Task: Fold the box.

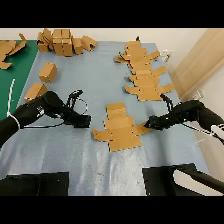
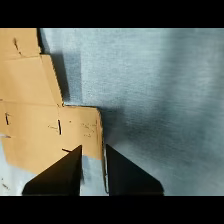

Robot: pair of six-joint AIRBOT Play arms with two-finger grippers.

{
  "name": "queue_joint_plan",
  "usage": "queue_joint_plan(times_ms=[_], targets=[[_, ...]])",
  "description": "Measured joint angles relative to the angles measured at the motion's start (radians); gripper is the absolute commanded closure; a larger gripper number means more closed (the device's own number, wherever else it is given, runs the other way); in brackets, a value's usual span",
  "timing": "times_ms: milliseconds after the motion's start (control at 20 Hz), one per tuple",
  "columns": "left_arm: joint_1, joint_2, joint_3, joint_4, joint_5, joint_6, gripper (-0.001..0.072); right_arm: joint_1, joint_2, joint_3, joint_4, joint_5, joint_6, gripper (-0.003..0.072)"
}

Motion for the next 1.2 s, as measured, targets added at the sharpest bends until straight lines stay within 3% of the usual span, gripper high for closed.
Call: queue_joint_plan(times_ms=[450, 550, 650, 700, 750, 800, 1000, 1200], targets=[[0.001, 0.000, -0.014, -0.032, -0.061, 0.002, 0.0698, 0.030, -0.047, 0.001, 0.001, 0.018, 0.006, 0.0465], [0.001, 0.000, -0.014, -0.037, -0.065, 0.002, 0.0697, 0.031, -0.066, 0.016, 0.002, -0.002, 0.005, 0.0604], [0.001, 0.000, -0.010, -0.042, -0.068, 0.002, 0.0696, 0.032, -0.081, 0.031, 0.011, -0.028, -0.008, 0.0678], [0.001, 0.000, -0.005, -0.044, -0.068, 0.002, 0.0615, 0.032, -0.087, 0.035, 0.021, -0.044, -0.016, 0.0679], [0.005, 0.000, 0.001, -0.048, -0.068, 0.002, 0.0315, 0.035, -0.091, 0.039, 0.029, -0.055, -0.025, 0.0680], [0.008, 0.000, 0.008, -0.051, -0.069, 0.002, 0.0136, 0.042, -0.094, 0.041, 0.040, -0.064, -0.034, 0.0679], [0.063, 0.000, 0.043, -0.063, -0.074, -0.004, 0.0138, 0.113, -0.097, 0.020, 0.182, -0.060, -0.124, 0.0680], [0.140, -0.006, 0.057, -0.078, -0.084, -0.006, 0.0138, 0.204, -0.078, -0.053, 0.327, 0.017, -0.245, 0.0680]])
